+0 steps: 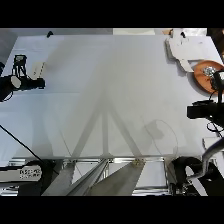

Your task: Fold the box and place the chain.

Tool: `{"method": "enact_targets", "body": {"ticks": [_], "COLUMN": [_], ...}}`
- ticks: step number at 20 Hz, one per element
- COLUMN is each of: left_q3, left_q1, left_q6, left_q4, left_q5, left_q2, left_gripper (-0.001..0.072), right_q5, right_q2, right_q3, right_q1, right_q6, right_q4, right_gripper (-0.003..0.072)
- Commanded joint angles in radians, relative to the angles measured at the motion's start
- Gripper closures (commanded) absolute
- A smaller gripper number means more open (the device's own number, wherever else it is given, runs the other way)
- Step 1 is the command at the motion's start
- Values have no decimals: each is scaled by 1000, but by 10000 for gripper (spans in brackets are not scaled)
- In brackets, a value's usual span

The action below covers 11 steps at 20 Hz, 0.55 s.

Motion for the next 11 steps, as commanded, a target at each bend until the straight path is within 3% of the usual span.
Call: {"method": "enact_targets", "body": {"ticks": [1,6,11], "left_q3": [0,0,0], "left_q1": [1,1,-3], "left_q6": [1,51,57], "left_q4": [0,3,3], "left_q5": [-10,-87,-115], "left_q2": [-3,102,341], "left_gripper": [12,13,15], "right_q5": [0,0,0], "right_q2": [1,1,1], "right_q3": [1,1,1], "right_q1": [-1,-1,-1], "right_q6": [0,0,0], "right_q4": [0,0,0], "right_gripper": [678,678,678]}}
